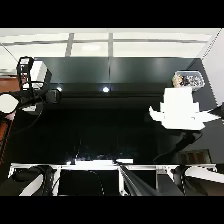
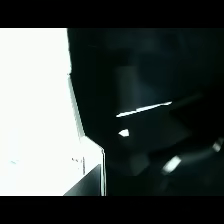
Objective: Fold the box and place the chain.
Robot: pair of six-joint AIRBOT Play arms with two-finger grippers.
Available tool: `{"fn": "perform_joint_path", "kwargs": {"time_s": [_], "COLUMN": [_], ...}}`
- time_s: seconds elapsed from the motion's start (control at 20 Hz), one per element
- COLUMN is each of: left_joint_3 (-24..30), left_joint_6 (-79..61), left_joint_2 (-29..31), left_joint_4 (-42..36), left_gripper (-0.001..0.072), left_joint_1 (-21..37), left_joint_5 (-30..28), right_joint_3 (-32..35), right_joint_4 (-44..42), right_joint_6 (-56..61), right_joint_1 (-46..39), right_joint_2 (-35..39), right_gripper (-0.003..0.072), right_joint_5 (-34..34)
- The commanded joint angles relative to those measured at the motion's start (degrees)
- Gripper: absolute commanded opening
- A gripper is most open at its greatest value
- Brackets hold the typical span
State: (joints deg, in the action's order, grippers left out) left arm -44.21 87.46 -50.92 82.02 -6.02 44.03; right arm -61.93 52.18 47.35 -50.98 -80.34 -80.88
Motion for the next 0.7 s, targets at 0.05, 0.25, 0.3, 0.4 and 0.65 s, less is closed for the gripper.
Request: {"fn": "perform_joint_path", "kwargs": {"time_s": [0.05, 0.25, 0.3, 0.4, 0.65], "left_joint_3": [0.0, 0.0, 0.0, 0.0, 0.0], "left_joint_6": [0.0, 0.0, -0.6, -5.0, -14.0], "left_joint_2": [-0.2, -1.0, -1.6, -3.6, -9.2], "left_joint_4": [-1.4, -3.8, -5.8, -13.0, -32.5], "left_gripper": [0.0709, 0.0709, 0.0709, 0.0709, 0.0709], "left_joint_1": [0.0, -0.1, -0.2, -0.2, -3.2], "left_joint_5": [0.0, 0.6, 1.0, 2.2, 5.3], "right_joint_3": [11.7, 26.9, 30.1, 36.4, 45.2], "right_joint_4": [-10.1, -30.2, -30.7, -33.3, -38.1], "right_joint_6": [-0.5, -9.9, -9.8, -8.0, -6.1], "right_joint_1": [6.1, 18.9, 23.2, 31.6, 45.9], "right_joint_2": [11.8, 22.6, 25.2, 30.8, 35.5], "right_gripper": [0.0015, 0.0014, 0.0014, 0.0014, 0.0014], "right_joint_5": [1.8, 4.3, 7.5, 17.0, 31.7]}}
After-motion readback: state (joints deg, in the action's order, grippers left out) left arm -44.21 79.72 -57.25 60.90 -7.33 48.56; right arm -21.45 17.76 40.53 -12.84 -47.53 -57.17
